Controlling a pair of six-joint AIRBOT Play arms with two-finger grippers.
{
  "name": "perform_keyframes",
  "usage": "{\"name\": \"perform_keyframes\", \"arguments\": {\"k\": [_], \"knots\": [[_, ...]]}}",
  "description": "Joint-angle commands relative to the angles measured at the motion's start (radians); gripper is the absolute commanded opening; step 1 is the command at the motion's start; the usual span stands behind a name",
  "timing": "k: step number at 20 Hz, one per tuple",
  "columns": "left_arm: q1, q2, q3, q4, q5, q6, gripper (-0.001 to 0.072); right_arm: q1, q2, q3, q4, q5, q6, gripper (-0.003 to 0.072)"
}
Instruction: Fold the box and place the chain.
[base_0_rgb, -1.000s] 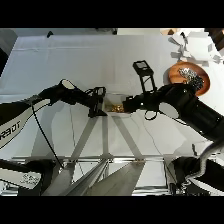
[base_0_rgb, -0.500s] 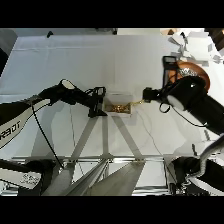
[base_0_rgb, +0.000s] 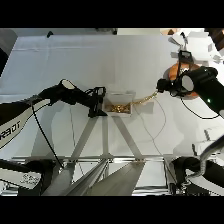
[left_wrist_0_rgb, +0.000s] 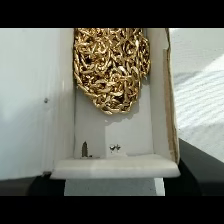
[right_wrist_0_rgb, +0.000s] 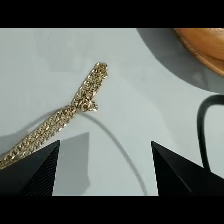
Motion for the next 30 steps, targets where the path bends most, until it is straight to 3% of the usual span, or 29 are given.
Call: {"name": "perform_keyframes", "arguments": {"k": [1,3,6,10,12,18,20,23,26,30], "knots": [[0.000,0.000,0.000,0.000,0.000,0.000,0.0141,-0.068,-0.097,0.000,0.142,-0.067,-0.099,0.0603],[0.000,0.000,0.000,0.000,0.000,0.000,0.0141,-0.074,-0.142,0.000,0.177,-0.118,-0.099,0.0534],[0.000,0.000,0.000,0.000,0.000,0.000,0.0141,-0.065,-0.195,0.000,0.222,-0.189,-0.098,0.0531],[0.000,0.000,0.000,0.000,0.000,0.000,0.0141,-0.061,-0.233,0.000,0.221,-0.189,-0.098,0.0522],[0.000,0.000,0.000,0.000,0.000,0.000,0.0141,-0.061,-0.251,0.000,0.220,-0.199,-0.098,0.0399],[0.000,0.000,0.000,0.001,0.000,0.000,0.0141,-0.061,-0.276,0.000,0.220,-0.206,-0.098,0.0396],[0.000,0.000,0.000,0.000,0.000,0.000,0.0141,-0.061,-0.279,0.000,0.214,-0.210,-0.098,0.0290],[0.000,0.000,0.000,0.001,0.000,0.000,0.0141,-0.060,-0.301,0.000,0.212,-0.211,-0.099,0.0251],[0.000,0.000,0.000,0.000,0.000,0.000,0.0141,-0.043,-0.306,0.000,0.165,-0.228,-0.099,0.0045],[0.000,0.000,0.000,0.001,0.000,0.000,0.0141,-0.014,-0.301,0.000,0.127,-0.164,-0.099,0.0008]]}}
